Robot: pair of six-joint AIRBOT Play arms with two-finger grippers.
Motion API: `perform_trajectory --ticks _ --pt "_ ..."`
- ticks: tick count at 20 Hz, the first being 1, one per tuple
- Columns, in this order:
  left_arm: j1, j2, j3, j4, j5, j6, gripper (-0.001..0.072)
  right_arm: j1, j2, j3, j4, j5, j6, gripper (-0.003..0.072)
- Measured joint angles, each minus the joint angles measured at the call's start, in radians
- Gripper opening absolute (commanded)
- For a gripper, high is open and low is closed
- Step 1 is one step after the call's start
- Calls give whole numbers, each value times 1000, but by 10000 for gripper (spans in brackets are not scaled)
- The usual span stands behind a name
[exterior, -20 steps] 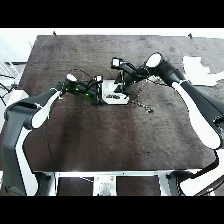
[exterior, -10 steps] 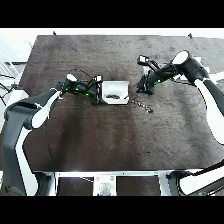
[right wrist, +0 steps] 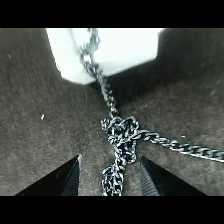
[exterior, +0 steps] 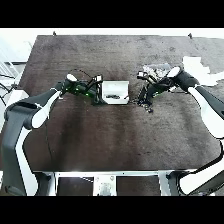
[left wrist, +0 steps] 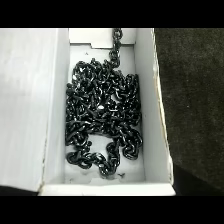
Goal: Fold the box and place the chain.
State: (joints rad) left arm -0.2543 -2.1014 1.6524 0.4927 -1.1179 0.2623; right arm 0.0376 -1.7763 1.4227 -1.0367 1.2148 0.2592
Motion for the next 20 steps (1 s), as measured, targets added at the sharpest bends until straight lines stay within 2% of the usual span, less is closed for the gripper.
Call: perform_trajectory --ticks 2,4,5,7,12,20 --pt "0 0 0 0 0 0 388 4 -20 -4 -7 -29 -4 466" --pt "0 0 0 0 0 0 388 10 -37 -7 -10 -53 -7 400" --pt "0 0 0 0 0 0 388 13 -43 -7 -10 -60 -8 341" --pt "0 0 0 0 0 0 388 20 -54 -6 -15 -79 -10 20" --pt "0 0 0 0 1 0 388 30 -19 13 -20 -60 -31 16" --pt "0 0 0 0 1 0 388 31 246 64 77 -53 -57 16"
